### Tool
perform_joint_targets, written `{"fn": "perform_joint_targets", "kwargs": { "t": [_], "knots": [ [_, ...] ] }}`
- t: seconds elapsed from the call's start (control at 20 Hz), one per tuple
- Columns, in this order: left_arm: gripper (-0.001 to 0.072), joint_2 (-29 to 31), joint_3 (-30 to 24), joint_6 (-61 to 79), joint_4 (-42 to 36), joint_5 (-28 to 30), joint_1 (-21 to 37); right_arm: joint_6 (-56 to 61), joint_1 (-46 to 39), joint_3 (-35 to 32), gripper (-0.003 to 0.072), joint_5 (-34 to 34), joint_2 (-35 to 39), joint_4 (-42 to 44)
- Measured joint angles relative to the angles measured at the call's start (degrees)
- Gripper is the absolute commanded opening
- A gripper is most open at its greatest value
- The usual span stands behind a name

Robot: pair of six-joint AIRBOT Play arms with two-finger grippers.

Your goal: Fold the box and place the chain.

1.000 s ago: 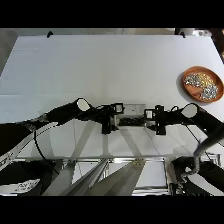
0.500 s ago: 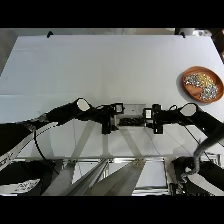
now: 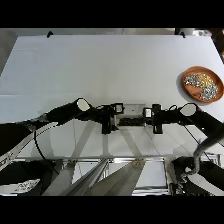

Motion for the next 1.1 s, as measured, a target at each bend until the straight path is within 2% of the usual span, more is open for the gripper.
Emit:
{"fn": "perform_joint_targets", "kwargs": {
  "t": [0.2,0.45,0.55,0.75,0.9,1.1],
  "knots": [
    [0.0373,0.0,0.0,0.0,0.0,0.0,0.0,2.6,0.0,0.0,0.0013,-2.3,2.5,-1.4],
    [0.0373,0.0,0.0,0.0,0.0,0.0,0.0,12.1,0.0,0.0,0.0012,-4.9,11.3,-4.4],
    [0.0373,0.0,0.0,0.0,0.0,0.0,0.0,16.9,0.0,0.0,0.0012,-4.4,14.9,-4.9],
    [0.0373,0.0,0.0,0.0,0.0,0.0,0.0,22.1,0.0,0.0,0.0012,1.2,21.1,-4.7],
    [0.0373,0.0,0.0,0.0,0.0,0.0,0.0,23.6,0.0,0.0,0.0011,6.0,25.8,-0.4],
    [0.0373,0.0,0.0,0.0,0.0,0.0,0.0,24.3,0.0,0.0,0.0011,8.8,30.4,11.8]
  ]
}}
